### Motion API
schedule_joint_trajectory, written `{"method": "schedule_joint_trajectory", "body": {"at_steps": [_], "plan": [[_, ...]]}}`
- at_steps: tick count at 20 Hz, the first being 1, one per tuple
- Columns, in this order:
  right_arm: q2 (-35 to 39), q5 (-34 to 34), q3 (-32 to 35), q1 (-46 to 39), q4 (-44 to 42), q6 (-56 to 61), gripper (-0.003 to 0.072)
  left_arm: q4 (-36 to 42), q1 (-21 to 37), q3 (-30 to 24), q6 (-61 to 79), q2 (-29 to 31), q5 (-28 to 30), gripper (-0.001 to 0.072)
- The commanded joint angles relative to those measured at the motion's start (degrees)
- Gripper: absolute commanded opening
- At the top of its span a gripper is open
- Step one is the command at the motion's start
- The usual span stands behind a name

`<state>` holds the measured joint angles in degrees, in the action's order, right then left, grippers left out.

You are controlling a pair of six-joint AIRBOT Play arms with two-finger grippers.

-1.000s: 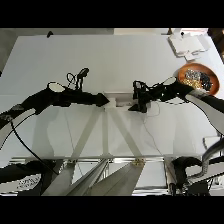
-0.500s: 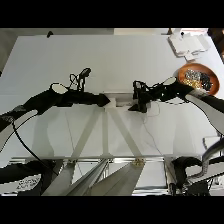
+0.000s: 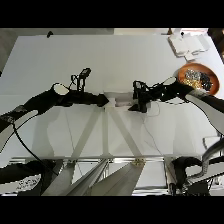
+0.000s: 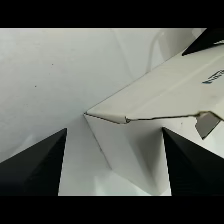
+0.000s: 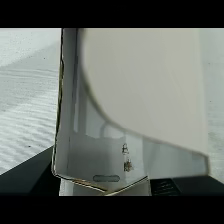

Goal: Fold the box and place the chain.

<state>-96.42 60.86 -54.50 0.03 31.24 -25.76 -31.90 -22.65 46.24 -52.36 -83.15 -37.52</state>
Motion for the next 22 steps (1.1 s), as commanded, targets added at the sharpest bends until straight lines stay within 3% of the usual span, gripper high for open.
{"method": "schedule_joint_trajectory", "body": {"at_steps": [1,7,9,14,22], "plan": [[0.0,0.0,0.0,0.0,0.0,0.0,0.0437,-1.6,0.0,0.0,-0.8,0.0,0.9,0.0629],[0.0,0.0,0.0,0.0,0.0,0.0,0.0437,3.5,0.0,0.2,-0.1,0.9,0.3,0.0641],[0.0,0.0,0.0,0.0,0.0,0.0,0.0437,3.5,-0.2,0.3,-0.1,0.8,-2.6,0.0639],[0.0,0.0,0.0,0.0,0.0,0.0,0.0437,-0.3,-2.3,0.3,0.5,0.7,-3.4,0.0636],[0.0,0.0,0.0,0.0,0.0,0.0,0.0437,-8.5,-2.9,0.3,-6.5,-0.8,0.1,0.0633]]}}
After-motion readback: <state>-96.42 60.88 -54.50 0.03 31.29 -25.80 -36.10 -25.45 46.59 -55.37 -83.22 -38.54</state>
